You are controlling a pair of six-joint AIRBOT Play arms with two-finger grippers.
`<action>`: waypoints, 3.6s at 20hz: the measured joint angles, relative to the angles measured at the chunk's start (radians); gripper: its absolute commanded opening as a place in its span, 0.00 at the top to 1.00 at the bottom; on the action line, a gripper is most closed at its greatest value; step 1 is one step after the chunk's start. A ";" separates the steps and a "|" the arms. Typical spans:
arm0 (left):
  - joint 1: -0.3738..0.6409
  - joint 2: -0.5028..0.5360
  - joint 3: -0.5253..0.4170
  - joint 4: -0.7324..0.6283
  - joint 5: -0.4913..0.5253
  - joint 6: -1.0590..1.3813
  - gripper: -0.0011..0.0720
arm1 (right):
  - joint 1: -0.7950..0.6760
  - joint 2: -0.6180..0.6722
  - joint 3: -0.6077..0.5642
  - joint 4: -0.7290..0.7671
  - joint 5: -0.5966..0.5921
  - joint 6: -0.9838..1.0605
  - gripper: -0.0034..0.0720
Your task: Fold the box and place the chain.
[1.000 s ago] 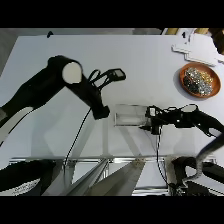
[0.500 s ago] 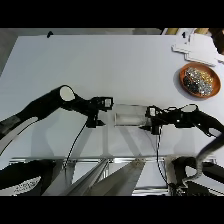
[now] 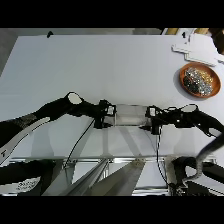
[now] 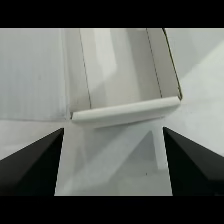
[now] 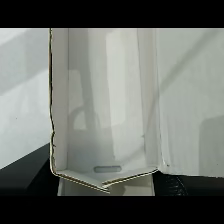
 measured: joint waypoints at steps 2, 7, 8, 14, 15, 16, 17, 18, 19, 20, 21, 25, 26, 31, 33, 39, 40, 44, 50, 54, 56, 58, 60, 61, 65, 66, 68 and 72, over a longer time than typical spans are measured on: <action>-0.005 -0.002 -0.001 -0.022 0.001 0.008 0.03 | 0.000 0.000 0.000 0.000 0.000 0.000 0.35; -0.015 -0.008 -0.011 -0.067 -0.013 0.018 0.03 | 0.000 0.000 0.000 -0.002 0.002 -0.003 0.35; -0.016 -0.011 -0.014 -0.074 -0.016 0.018 0.03 | 0.000 0.000 0.000 -0.002 0.002 -0.003 0.35; -0.018 -0.019 -0.021 -0.091 -0.029 0.017 0.03 | 0.000 0.000 0.000 0.000 0.000 0.002 0.35; -0.019 -0.020 -0.022 -0.090 -0.030 0.017 0.03 | 0.000 0.000 0.000 0.000 0.000 0.001 0.35; -0.019 -0.020 -0.023 -0.091 -0.030 0.017 0.03 | 0.000 0.000 0.000 0.000 0.000 0.001 0.35; -0.019 -0.021 -0.023 -0.092 -0.030 0.017 0.03 | 0.000 0.000 0.000 0.000 0.000 0.001 0.35; -0.019 -0.023 -0.023 -0.094 -0.031 0.017 0.03 | 0.000 0.000 0.000 0.000 0.000 0.001 0.35; -0.021 -0.027 -0.023 -0.096 -0.031 0.017 0.03 | 0.000 0.000 0.000 0.000 0.000 0.000 0.35; -0.021 -0.032 -0.023 -0.098 -0.031 0.017 0.03 | 0.000 0.000 0.000 0.000 0.000 0.000 0.35; -0.021 -0.037 -0.023 -0.099 -0.031 0.017 0.03 | 0.000 0.000 0.000 0.000 0.000 0.000 0.35; -0.021 -0.048 -0.023 -0.103 -0.031 0.017 0.03 | 0.000 0.000 0.000 0.000 0.000 -0.001 0.35; -0.022 -0.049 -0.023 -0.105 -0.031 0.017 0.03 | 0.000 0.000 0.000 0.000 0.000 0.000 0.35; -0.036 -0.055 -0.023 -0.146 -0.008 0.018 0.03 | 0.000 0.000 0.000 0.000 0.000 0.000 0.35; -0.040 -0.063 -0.023 -0.157 0.002 0.018 0.03 | 0.000 0.000 0.000 0.000 0.000 0.000 0.35; -0.045 -0.072 -0.023 -0.168 0.006 0.018 0.03 | 0.000 0.000 0.000 0.000 0.000 0.000 0.35; -0.045 -0.073 -0.023 -0.168 0.007 0.018 0.03 | 0.000 0.000 0.000 0.000 0.000 0.000 0.35; -0.045 -0.073 -0.023 -0.171 0.007 0.018 0.03 | 0.000 0.000 0.000 0.000 0.000 0.000 0.35; -0.045 -0.073 -0.023 -0.178 0.007 0.018 0.03 | 0.000 0.000 0.000 0.000 0.000 0.000 0.35; -0.037 -0.074 -0.023 -0.192 0.003 0.021 0.03 | 0.000 0.000 0.000 0.000 0.000 0.000 0.35; -0.031 -0.074 -0.023 -0.201 0.000 0.022 0.03 | 0.000 0.000 0.000 0.000 0.000 0.000 0.35; -0.030 -0.074 -0.023 -0.205 0.000 0.022 0.03 | 0.000 0.000 0.000 0.000 -0.001 0.000 0.35; -0.031 -0.074 -0.023 -0.204 0.000 0.022 0.04 | 0.000 0.000 0.000 0.000 -0.001 0.000 0.35; -0.031 -0.074 -0.023 -0.203 0.000 0.022 0.07 | 0.000 0.000 0.000 0.000 -0.001 0.000 0.35; -0.031 -0.074 -0.023 -0.199 -0.003 0.021 0.71 | 0.000 0.000 0.000 0.000 -0.001 0.000 0.35; -0.031 -0.074 -0.023 -0.198 -0.003 0.021 0.76 | 0.000 0.000 0.000 0.000 -0.001 0.000 0.35; -0.031 -0.074 -0.023 -0.197 -0.003 0.021 0.75 | 0.000 0.000 0.000 0.000 -0.001 0.000 0.35; -0.031 -0.074 -0.023 -0.195 -0.003 0.018 0.75 | 0.000 0.000 0.000 0.000 -0.001 0.000 0.35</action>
